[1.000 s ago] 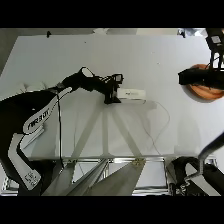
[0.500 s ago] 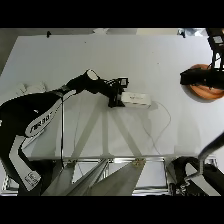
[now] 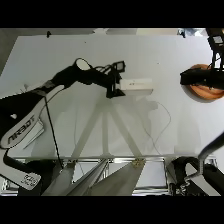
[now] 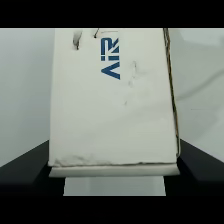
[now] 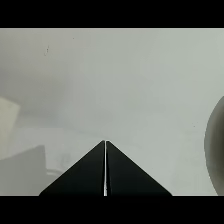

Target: Fold the box and place the chain.

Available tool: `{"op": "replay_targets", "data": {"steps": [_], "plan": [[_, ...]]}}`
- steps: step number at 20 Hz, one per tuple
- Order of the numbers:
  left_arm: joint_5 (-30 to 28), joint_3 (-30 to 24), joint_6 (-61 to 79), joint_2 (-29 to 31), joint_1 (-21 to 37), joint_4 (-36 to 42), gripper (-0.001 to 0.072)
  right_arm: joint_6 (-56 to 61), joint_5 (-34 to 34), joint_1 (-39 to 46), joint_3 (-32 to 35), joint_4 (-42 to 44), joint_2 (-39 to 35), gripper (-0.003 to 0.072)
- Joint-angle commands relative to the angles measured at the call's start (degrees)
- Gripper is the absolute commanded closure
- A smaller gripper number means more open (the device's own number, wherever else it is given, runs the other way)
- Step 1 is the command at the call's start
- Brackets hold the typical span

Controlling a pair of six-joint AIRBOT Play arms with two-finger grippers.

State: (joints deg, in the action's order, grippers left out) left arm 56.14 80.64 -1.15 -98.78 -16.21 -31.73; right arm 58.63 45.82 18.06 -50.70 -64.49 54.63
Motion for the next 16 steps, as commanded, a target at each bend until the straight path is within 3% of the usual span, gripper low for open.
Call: {"op": "replay_targets", "data": {"steps": [1, 4, 7, 11, 13, 16], "plan": [[-6.9, 0.1, -14.2, 9.3, 4.0, -5.7, 0.0698, 0.0, 0.0, 0.0, -0.1, 0.0, 0.0, 0.0669], [-15.5, 0.1, -30.3, 17.4, 8.5, -19.5, 0.0697, 0.0, 0.0, 0.0, -0.1, 0.0, 0.0, 0.0669], [-15.1, 0.1, -44.6, 21.9, 14.9, -33.2, 0.0695, 0.0, 0.0, 0.0, -0.1, 0.0, 0.0, 0.0669], [-5.7, 0.0, -52.3, 19.5, 24.5, -39.1, 0.0696, 0.0, 0.0, 0.0, -0.1, 0.0, 0.0, 0.0669], [-7.1, 0.0, -55.3, 17.0, 28.1, -39.5, 0.0699, 0.0, 0.0, 0.0, -0.1, 0.0, 0.0, 0.0669], [-14.6, 0.0, -63.6, 13.0, 30.5, -44.1, 0.0702, 0.0, 0.0, 0.0, -0.1, 0.0, 0.0, 0.0669]]}}
